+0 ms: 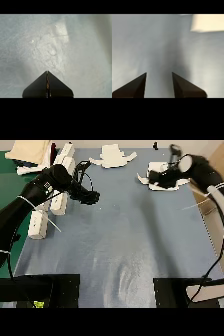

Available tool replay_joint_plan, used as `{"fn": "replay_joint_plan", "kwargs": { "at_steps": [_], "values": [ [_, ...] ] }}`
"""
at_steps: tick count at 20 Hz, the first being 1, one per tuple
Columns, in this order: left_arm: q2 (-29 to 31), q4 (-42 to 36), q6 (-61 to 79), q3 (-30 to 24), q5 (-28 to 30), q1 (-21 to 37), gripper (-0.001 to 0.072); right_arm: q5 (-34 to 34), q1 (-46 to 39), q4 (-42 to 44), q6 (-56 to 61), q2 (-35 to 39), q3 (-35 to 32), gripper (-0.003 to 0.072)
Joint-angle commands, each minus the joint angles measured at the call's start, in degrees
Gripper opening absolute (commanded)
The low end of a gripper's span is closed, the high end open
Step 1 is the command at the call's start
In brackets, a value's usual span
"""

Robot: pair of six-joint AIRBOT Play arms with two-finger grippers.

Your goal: Fold the box.

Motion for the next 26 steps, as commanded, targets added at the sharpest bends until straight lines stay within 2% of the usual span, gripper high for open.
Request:
{"fn": "replay_joint_plan", "kwargs": {
  "at_steps": [1,4,6,8,13,17,19,23,26],
  "values": [
    [0.0,-0.2,0.0,0.0,2.5,0.0,0.0015,2.0,-18.3,2.3,-6.6,-8.8,10.9,0.0491],
    [0.0,-0.2,0.0,0.0,2.6,0.0,0.0015,1.5,-28.7,14.8,-13.1,-19.1,19.7,0.0490],
    [0.0,-0.2,0.1,0.0,3.3,0.0,0.0015,-0.5,-32.1,18.6,-13.9,-24.9,23.8,0.0485],
    [0.0,-0.2,0.1,0.0,4.5,0.0,0.0015,-3.4,-33.2,20.5,-16.2,-29.2,26.2,0.0442],
    [0.0,-0.2,0.1,0.0,6.1,0.0,0.0015,-8.0,-32.1,30.0,-24.4,-37.7,30.6,0.0442],
    [0.0,-0.2,0.0,0.0,6.0,0.0,0.0015,-13.4,-31.2,35.1,-31.3,-39.5,30.8,0.0440],
    [0.0,-0.2,0.0,0.0,5.8,0.0,0.0015,-16.1,-31.2,37.3,-33.6,-39.7,30.8,0.0354],
    [0.0,-0.2,0.0,0.0,5.9,0.0,0.0015,-19.9,-31.2,41.5,-37.1,-40.2,30.8,0.0354],
    [0.0,-0.2,0.1,0.0,5.9,0.0,0.0015,-19.3,-31.3,43.0,-37.1,-41.4,31.5,0.0336]
  ]
}}
